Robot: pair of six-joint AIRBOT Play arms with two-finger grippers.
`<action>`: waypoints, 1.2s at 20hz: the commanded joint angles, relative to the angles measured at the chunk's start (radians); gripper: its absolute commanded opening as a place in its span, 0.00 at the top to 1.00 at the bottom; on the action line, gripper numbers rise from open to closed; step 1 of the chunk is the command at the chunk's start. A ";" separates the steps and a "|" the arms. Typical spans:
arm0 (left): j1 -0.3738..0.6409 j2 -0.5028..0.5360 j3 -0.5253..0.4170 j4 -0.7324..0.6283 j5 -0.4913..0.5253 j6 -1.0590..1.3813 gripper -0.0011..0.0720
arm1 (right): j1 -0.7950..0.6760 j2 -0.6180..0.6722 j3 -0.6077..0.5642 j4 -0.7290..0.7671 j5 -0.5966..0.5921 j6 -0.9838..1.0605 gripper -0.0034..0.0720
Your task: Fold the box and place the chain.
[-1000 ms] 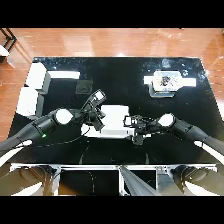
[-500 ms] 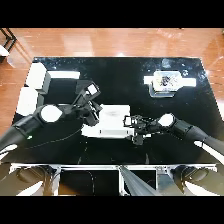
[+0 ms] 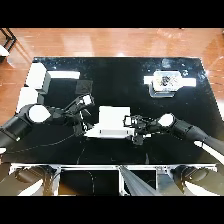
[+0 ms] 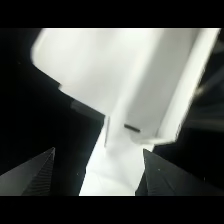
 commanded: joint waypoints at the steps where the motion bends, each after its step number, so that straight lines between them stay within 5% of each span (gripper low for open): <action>1: 0.005 -0.040 -0.003 0.020 -0.027 0.129 0.11 | 0.000 0.000 -0.001 0.000 0.000 0.000 0.56; 6: -0.020 -0.111 -0.003 0.006 -0.029 0.382 0.12 | 0.000 0.000 -0.001 0.000 0.000 0.000 0.56; 19: -0.022 -0.239 -0.003 -0.092 -0.056 0.399 0.16 | 0.000 0.000 -0.001 0.000 0.000 0.000 0.55; 21: -0.022 -0.246 -0.003 -0.091 -0.046 0.399 0.29 | 0.000 0.000 -0.001 0.000 0.000 0.000 0.55; 24: -0.022 -0.245 -0.003 -0.092 -0.033 0.399 0.31 | 0.000 -0.001 -0.001 0.000 0.000 0.000 0.55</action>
